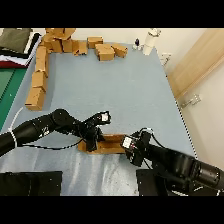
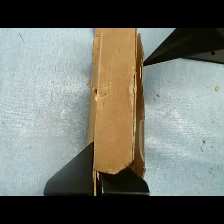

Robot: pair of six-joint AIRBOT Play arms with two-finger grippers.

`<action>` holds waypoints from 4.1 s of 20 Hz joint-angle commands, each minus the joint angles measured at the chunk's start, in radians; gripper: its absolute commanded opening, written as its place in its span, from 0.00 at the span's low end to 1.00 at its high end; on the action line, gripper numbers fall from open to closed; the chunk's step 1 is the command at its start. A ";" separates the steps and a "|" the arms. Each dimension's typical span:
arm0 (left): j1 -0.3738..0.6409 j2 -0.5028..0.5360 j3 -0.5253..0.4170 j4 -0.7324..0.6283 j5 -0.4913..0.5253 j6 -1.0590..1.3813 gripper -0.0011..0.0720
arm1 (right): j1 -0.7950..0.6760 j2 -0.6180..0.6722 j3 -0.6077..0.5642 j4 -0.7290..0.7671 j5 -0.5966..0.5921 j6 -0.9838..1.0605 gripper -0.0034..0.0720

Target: Fold the box.

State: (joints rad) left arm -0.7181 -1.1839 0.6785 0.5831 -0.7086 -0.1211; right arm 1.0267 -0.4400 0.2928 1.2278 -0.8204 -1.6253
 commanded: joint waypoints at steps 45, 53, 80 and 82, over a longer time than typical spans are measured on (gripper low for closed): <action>0.001 0.000 0.000 0.000 0.000 0.000 0.03 | -0.570 -0.506 0.107 0.960 -0.037 -1.290 0.70; 0.001 0.000 0.000 0.000 0.000 0.000 0.03 | -0.570 -0.506 0.107 0.964 -0.045 -1.289 0.70; 0.006 0.026 0.000 0.024 0.035 -0.011 0.03 | -0.570 -0.506 0.107 0.964 -0.045 -1.289 0.70; 0.025 0.050 0.000 0.029 0.035 -0.023 0.04 | -0.570 -0.506 0.107 0.964 -0.045 -1.289 0.70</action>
State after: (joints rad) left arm -0.7074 -1.1572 0.6773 0.5976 -0.6865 -0.1284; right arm 0.4576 -0.9451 0.3992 2.1971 -0.8650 -2.9154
